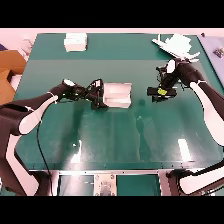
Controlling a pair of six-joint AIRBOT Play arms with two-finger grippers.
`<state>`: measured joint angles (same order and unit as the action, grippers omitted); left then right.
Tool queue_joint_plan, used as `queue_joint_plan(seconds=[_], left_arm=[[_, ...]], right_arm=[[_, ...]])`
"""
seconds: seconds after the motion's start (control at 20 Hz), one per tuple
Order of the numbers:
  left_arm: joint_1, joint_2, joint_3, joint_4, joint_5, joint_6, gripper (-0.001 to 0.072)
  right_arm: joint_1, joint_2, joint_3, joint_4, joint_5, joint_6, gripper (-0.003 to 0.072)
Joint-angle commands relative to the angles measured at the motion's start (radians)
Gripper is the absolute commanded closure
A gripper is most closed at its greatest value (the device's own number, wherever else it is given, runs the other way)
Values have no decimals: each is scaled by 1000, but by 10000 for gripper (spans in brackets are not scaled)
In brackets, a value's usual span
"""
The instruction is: Fold the box and place the chain.
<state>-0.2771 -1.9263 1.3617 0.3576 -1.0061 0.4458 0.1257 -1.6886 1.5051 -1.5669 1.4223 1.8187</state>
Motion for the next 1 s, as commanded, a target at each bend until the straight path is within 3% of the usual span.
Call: queue_joint_plan(seconds=[0.0, 0.05, 0.1, 0.15, 0.2, 0.35, 0.6, 0.8, 0.95], left_arm=[[0, 0, 0, 0, 0, 0, 181], [0, 0, 0, 0, 1, 0, 181], [0, 0, 0, 0, 0, 0, 181], [0, 0, 0, 0, 0, 0, 181], [1, 0, 0, 0, 1, 0, 181], [0, 0, 0, 0, 0, 0, 181], [0, 0, 0, 0, 0, 0, 181], [0, 0, 0, 0, 0, 0, 181], [0, 0, 0, 0, 0, 0, 181]], right_arm=[[-1, 0, 26, -2, -39, -27, 591], [-5, 0, 40, -4, -43, -56, 672], [-16, 0, 62, -8, -43, -58, 673], [-31, 0, 89, -10, -46, -64, 622], [-53, 0, 126, -9, -49, -69, 454], [-141, 0, 224, -15, -95, -97, 389], [-270, -1, 262, 34, -258, -164, 375], [-287, -16, 262, 37, -486, -182, 376], [-287, -74, 262, 37, -588, -182, 369]])
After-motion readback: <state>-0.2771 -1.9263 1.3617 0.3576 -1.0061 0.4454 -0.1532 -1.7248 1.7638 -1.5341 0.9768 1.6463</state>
